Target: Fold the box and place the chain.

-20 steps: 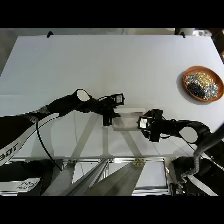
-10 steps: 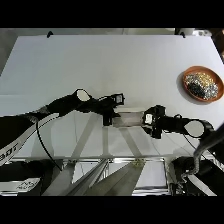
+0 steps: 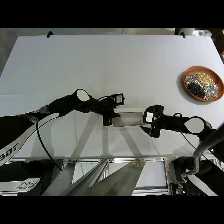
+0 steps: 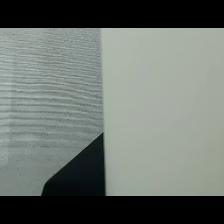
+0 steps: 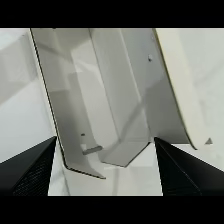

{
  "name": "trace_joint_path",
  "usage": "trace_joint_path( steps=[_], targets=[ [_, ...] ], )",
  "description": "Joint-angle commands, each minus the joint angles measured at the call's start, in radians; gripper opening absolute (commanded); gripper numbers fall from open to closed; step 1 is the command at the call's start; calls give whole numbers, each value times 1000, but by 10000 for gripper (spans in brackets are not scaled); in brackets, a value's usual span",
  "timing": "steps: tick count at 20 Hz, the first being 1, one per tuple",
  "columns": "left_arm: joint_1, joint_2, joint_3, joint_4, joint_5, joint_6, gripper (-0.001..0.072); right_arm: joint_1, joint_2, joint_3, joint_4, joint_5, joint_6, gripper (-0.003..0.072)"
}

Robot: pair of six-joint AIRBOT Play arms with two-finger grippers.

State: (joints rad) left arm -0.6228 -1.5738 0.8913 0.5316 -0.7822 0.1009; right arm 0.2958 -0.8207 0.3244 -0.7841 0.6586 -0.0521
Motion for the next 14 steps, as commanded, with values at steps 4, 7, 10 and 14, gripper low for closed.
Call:
trace_joint_path(
  steps=[4,7,10,14],
  targets=[
    [0,0,0,0,0,0,10,-87,-38,6,25,64,-37,693],
    [0,0,0,0,0,0,10,-88,-38,12,35,58,-80,693],
    [0,0,0,0,0,0,10,-88,-43,12,50,56,-102,692],
    [-1,0,0,0,0,0,10,-88,-43,12,99,57,-163,692]
  ],
)
